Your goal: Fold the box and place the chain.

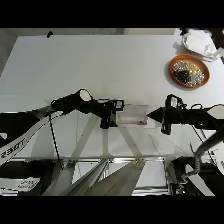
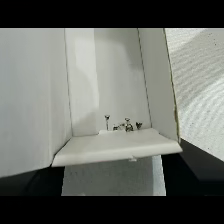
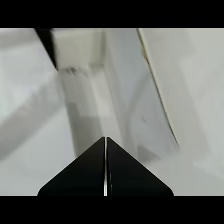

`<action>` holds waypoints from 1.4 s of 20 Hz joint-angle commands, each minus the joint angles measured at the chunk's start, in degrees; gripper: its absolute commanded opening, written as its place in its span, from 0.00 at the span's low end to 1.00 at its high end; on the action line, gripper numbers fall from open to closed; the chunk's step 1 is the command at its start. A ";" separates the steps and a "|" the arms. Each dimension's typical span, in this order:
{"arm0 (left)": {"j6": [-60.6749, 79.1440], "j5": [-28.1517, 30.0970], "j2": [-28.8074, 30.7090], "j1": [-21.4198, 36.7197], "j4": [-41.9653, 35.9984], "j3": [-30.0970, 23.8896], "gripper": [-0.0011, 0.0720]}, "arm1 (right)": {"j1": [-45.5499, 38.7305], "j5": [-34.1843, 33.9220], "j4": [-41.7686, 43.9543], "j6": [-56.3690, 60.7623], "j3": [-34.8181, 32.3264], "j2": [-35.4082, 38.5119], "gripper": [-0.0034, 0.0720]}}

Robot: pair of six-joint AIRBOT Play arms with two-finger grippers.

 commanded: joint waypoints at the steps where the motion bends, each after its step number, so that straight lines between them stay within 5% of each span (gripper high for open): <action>1: 0.00 0.02 0.02 0.04 0.00 0.07 0.48 | 7.87 -5.60 7.89 -0.37 0.02 -1.36 0.07; 5: 0.00 0.02 0.02 0.04 0.00 0.07 0.48 | 15.47 -25.83 17.55 -0.37 0.02 -6.47 0.07; 8: 0.00 0.02 0.02 0.04 -0.02 0.07 0.48 | 15.85 -31.95 18.91 0.50 0.02 -11.52 0.07; 12: 0.00 0.02 0.02 0.04 0.00 0.07 0.48 | 15.85 -31.19 18.53 2.62 0.02 -17.03 0.07; 23: 0.00 0.02 0.02 0.04 0.00 0.07 0.48 | 15.85 -26.67 11.47 7.65 0.04 -17.25 0.07; 28: 0.02 0.02 0.02 0.04 0.00 0.07 0.48 | 15.85 -26.69 13.73 7.76 0.11 -9.20 0.07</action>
